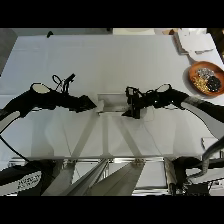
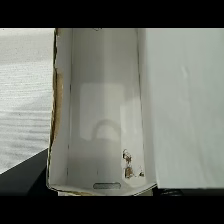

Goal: Fold the box and place the chain.

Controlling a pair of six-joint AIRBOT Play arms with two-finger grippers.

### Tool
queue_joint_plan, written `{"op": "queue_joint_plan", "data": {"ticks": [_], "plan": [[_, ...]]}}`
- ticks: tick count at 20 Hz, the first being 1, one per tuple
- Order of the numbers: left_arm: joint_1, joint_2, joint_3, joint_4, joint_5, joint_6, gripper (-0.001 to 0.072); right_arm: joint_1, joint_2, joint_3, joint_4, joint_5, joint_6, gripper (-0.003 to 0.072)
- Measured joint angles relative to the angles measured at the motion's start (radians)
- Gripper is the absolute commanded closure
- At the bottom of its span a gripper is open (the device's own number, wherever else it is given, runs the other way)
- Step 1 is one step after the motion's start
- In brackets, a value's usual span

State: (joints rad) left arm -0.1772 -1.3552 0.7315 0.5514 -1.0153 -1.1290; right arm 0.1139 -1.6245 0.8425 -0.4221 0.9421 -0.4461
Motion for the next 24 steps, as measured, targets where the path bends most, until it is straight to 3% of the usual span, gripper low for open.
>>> {"op": "queue_joint_plan", "data": {"ticks": [4, 6, 17, 24], "plan": [[-0.014, 0.008, 0.000, -0.010, 0.000, 0.002, 0.0339, 0.000, 0.000, 0.000, 0.000, 0.000, 0.000, 0.0223], [-0.034, 0.010, 0.000, -0.014, 0.006, 0.003, 0.0242, 0.000, 0.000, 0.000, 0.000, 0.001, 0.000, 0.0223], [-0.121, 0.010, 0.000, -0.047, 0.081, 0.088, 0.0244, 0.000, 0.000, 0.000, 0.000, 0.001, 0.000, 0.0223], [-0.175, 0.010, 0.000, 0.030, 0.186, 0.112, 0.0243, 0.000, 0.000, 0.000, 0.000, 0.001, 0.000, 0.0223]]}}
